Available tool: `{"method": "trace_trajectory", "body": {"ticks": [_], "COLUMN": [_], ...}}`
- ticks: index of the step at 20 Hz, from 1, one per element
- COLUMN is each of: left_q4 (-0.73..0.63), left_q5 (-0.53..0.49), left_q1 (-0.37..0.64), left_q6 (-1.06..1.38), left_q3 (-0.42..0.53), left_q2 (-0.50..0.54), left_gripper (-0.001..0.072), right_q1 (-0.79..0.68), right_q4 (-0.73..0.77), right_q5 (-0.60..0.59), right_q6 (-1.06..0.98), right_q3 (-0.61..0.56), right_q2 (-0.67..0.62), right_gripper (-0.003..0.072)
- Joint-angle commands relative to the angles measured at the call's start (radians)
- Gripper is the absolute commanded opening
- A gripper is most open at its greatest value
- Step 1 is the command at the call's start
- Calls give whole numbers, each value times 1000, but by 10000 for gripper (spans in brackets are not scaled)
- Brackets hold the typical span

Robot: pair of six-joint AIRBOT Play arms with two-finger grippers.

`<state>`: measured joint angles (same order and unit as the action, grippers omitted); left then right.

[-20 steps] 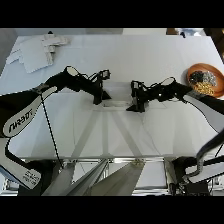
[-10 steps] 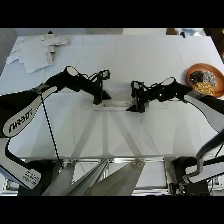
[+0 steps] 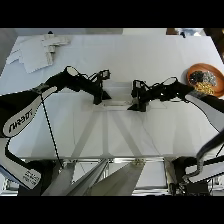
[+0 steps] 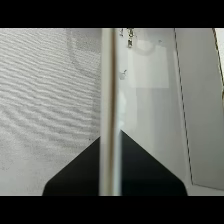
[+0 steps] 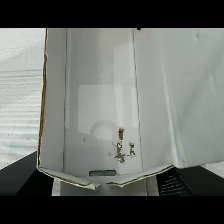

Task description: Fold the box and place the chain.

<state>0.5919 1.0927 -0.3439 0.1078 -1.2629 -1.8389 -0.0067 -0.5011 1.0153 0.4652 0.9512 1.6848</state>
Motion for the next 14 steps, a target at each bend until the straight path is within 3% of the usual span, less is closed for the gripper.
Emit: {"method": "trace_trajectory", "body": {"ticks": [1, 9, 11, 14], "left_q4": [0, 0, 0, 0], "left_q5": [0, 0, 0, 0], "left_q1": [0, 0, 0, 0], "left_q6": [0, 0, 0, 0], "left_q3": [0, 0, 0, 0], "left_q2": [0, 0, 0, 0], "left_gripper": [13, 13, 13, 13], "right_q1": [-1, -1, -1, -1], "right_q4": [2, 35, 30, 30], "right_q5": [3, 25, 25, 25], "right_q6": [0, 0, 0, 0], "right_q3": [0, 0, 0, 0], "right_q2": [0, 0, 0, 0], "right_gripper": [597, 596, 475, 452]}}
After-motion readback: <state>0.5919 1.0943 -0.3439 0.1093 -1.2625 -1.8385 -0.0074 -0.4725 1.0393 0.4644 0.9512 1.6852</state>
